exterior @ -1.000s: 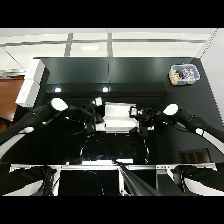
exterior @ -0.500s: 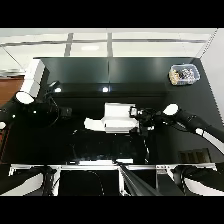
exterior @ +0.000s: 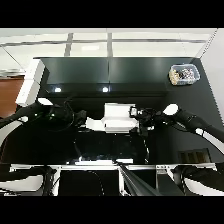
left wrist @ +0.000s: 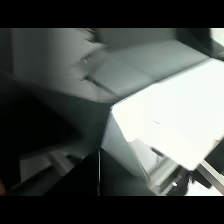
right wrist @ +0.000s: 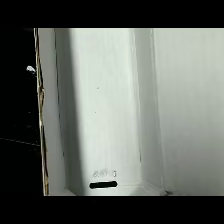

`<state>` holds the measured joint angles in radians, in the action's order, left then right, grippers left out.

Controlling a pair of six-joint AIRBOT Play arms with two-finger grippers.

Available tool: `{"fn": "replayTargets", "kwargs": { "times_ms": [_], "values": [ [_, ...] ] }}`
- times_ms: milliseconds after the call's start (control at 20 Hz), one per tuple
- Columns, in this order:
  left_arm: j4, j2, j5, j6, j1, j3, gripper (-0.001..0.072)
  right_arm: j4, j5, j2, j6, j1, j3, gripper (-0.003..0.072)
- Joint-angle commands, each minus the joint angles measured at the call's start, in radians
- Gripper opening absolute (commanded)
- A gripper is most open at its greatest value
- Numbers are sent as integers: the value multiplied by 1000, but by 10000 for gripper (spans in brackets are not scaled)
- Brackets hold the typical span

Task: Fold the box and place the chain.

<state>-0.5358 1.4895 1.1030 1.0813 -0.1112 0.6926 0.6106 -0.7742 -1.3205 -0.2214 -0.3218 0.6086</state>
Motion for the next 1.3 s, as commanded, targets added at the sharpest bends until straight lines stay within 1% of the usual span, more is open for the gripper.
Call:
{"fn": "replayTargets", "kwargs": {
  "times_ms": [0, 50, 100, 150, 200, 250, 400, 550, 600, 700, 800, 900, 950, 1200, 1250],
  "values": [
    [87, 19, 82, -93, -30, 32, 28, 0, 0, 0, 0, 0, 0, 146],
    [87, 19, 113, -94, -26, 45, 32, 0, 0, 0, 0, 0, 0, 146],
    [87, 19, 139, -96, -26, 56, 102, 0, 0, 0, 0, 0, 0, 146],
    [87, 19, 162, -96, -26, 68, 302, 0, 0, 0, 0, 0, 0, 146],
    [87, 19, 176, -95, -27, 77, 413, 0, 0, 0, 0, 0, 0, 146],
    [87, 19, 183, -95, -27, 85, 423, 0, 0, 0, 0, 0, 0, 146],
    [92, 19, 188, -94, -32, 103, 423, 0, 0, 0, 0, 0, 0, 146],
    [84, 19, 203, -94, -78, 142, 424, 0, 0, 0, 0, 0, 0, 146],
    [61, 19, 203, -82, -103, 163, 423, 0, 0, 0, 0, 0, 0, 146],
    [-56, 19, 191, -13, -168, 222, 423, 0, 0, 0, 0, 0, 0, 146],
    [-184, 19, 153, 126, -229, 278, 423, 0, 0, 0, 0, 0, 0, 146],
    [-264, 19, 109, 225, -274, 321, 421, 0, 0, 0, 0, 0, 0, 146],
    [-288, 19, 93, 261, -289, 336, 404, 0, 0, 0, 0, 0, 0, 146],
    [-305, 19, 42, 343, -333, 365, 404, 0, 0, 0, 0, 0, 0, 146],
    [-322, 19, 40, 364, -338, 365, 384, 0, 0, 0, 0, 0, 0, 146]
  ]
}}
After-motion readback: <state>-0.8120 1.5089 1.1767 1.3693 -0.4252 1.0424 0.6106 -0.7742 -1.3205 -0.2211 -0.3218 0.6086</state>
